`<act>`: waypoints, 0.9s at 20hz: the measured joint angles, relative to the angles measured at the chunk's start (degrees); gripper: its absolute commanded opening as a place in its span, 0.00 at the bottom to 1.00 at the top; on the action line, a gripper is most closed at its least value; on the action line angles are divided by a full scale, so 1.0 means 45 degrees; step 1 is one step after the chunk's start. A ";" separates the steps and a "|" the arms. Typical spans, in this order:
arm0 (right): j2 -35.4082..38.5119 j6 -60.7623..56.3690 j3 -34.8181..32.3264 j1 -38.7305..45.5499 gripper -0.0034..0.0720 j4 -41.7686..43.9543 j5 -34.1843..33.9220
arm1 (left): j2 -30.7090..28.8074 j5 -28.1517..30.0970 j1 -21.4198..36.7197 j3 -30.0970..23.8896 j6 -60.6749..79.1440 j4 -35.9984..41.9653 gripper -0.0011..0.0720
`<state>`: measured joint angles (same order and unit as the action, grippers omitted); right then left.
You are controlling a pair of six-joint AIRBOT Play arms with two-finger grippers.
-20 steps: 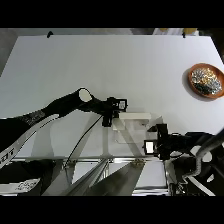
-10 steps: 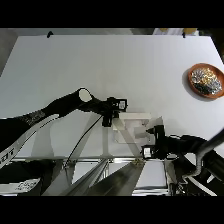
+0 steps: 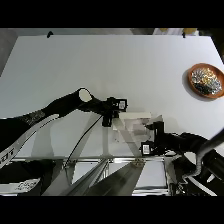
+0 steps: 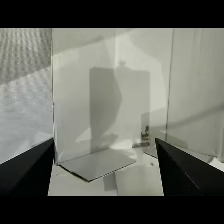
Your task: Fold the box and place the chain.
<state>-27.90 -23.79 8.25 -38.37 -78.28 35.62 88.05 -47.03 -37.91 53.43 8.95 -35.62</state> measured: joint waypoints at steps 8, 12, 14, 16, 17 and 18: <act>0.0000 0.0350 0.0680 0.1447 0.91 0.0860 0.0228 | 0.0000 0.0005 0.0000 0.0000 0.0010 0.0000 0.03; 0.0000 0.1370 0.0797 0.2380 0.91 0.2025 0.0321 | 0.0000 0.0010 -0.0005 0.0000 0.0010 0.0000 0.03; -0.0010 0.1894 0.0816 0.2924 0.91 0.2667 0.0384 | 0.0000 0.0010 -0.0005 0.0000 0.0010 0.0000 0.03; -0.0039 0.2322 0.0835 0.3463 0.91 0.3245 0.0515 | 0.0000 0.0010 0.0000 0.0000 0.0010 0.0000 0.03; -0.0068 0.2531 0.0835 0.3677 0.91 0.3502 0.0578 | 0.0005 0.0010 0.0000 0.0000 0.0010 0.0000 0.03; -0.0117 0.2735 0.0835 0.3881 0.91 0.3740 0.0636 | 0.0000 0.0010 -0.0005 0.0000 0.0010 0.0005 0.03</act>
<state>-28.42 -11.49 12.01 -20.91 -61.45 38.48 88.05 -46.98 -37.93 53.43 8.99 -35.59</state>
